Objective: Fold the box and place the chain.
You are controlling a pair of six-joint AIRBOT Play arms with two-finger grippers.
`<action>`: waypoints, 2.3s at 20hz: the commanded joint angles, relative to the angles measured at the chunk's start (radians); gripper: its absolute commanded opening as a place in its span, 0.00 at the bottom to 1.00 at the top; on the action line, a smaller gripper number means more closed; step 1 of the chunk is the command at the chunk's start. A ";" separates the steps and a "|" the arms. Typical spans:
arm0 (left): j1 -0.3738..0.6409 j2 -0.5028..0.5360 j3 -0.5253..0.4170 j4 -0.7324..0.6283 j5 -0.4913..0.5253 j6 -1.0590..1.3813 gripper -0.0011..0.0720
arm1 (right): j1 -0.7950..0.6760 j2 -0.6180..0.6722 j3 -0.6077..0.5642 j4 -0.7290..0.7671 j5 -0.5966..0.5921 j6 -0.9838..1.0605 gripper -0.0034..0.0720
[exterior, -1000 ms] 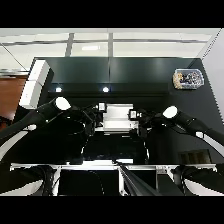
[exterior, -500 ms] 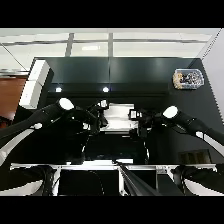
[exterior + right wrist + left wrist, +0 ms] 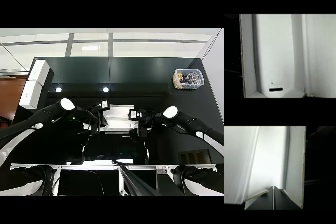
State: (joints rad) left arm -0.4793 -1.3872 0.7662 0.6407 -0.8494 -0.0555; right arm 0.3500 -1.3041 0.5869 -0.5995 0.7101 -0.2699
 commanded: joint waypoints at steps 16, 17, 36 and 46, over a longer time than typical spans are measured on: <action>0.591 0.095 -0.261 -0.052 -0.293 -1.041 0.05 | 0.001 0.000 0.000 0.000 0.000 0.000 0.31; 0.571 0.064 -0.268 -0.088 -0.287 -1.011 0.05 | 0.001 0.000 0.000 0.000 0.000 0.000 0.31; 0.325 -0.021 -0.044 -0.177 -0.325 -0.853 0.91 | 0.001 0.000 0.000 0.000 0.000 0.000 0.31; 0.170 -0.021 0.078 -0.076 -0.304 -1.014 0.75 | 0.001 0.000 0.000 0.000 0.000 0.000 0.31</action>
State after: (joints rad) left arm -0.2699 -1.4078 0.8116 0.4957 -1.1690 -0.9771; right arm 0.3504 -1.3041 0.5869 -0.5995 0.7094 -0.2699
